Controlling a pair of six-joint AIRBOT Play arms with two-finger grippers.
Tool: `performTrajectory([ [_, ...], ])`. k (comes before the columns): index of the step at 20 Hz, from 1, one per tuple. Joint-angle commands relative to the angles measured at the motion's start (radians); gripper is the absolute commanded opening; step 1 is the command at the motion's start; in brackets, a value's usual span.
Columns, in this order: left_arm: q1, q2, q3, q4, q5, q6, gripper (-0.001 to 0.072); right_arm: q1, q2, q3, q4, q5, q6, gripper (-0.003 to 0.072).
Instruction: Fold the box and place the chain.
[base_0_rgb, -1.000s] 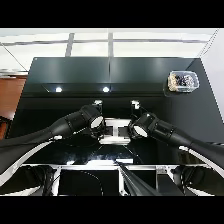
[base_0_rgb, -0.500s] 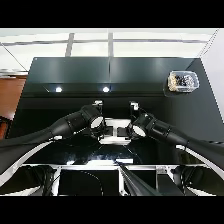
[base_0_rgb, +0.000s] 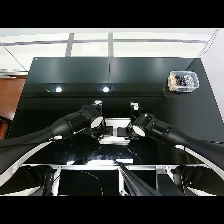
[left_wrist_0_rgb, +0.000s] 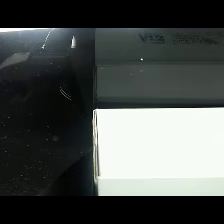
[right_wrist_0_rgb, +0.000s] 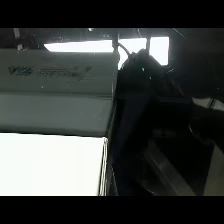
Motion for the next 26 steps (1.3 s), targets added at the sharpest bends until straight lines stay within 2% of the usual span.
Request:
performTrajectory([
  [1,0.0,0.0,0.0,-0.002,0.003,-0.001,0.0031,0.0,0.001,0.006,-0.001,0.009,0.002,0.0158],
  [9,0.0,0.0,0.0,-0.002,0.003,-0.001,0.0031,0.0,0.003,0.025,-0.004,0.042,0.002,0.0157],
  [13,0.0,0.0,0.0,-0.002,0.003,-0.001,0.0031,0.001,0.002,0.025,-0.003,0.02,0.003,0.0153],
  [15,0.0,0.0,0.0,-0.002,0.003,-0.001,0.0031,0.001,0.001,0.025,-0.005,0.011,0.011,0.0109],
  [16,0.0,0.0,0.0,-0.002,0.003,-0.001,0.0031,0.002,0.001,0.024,-0.005,0.004,0.011,0.002],
  [20,0.0,0.0,0.0,-0.002,0.003,-0.001,0.0031,0.006,0.001,0.025,-0.007,-0.002,0.013,0.0025],
  [21,0.0,0.0,0.0,-0.002,0.003,-0.001,0.0031,0.006,0.001,0.026,-0.007,-0.001,0.013,0.018],
  [22,0.0,0.0,0.0,-0.002,0.003,-0.001,0.0031,0.006,0.001,0.031,-0.007,0.01,0.012,0.0366],
  [23,0.0,0.0,0.0,-0.002,0.003,-0.001,0.0031,0.006,0.005,0.039,-0.009,0.023,0.008,0.04],
  [26,0.0,0.0,0.0,-0.002,-0.001,-0.001,0.0031,0.006,0.055,0.056,-0.013,0.069,-0.041,0.04],
])
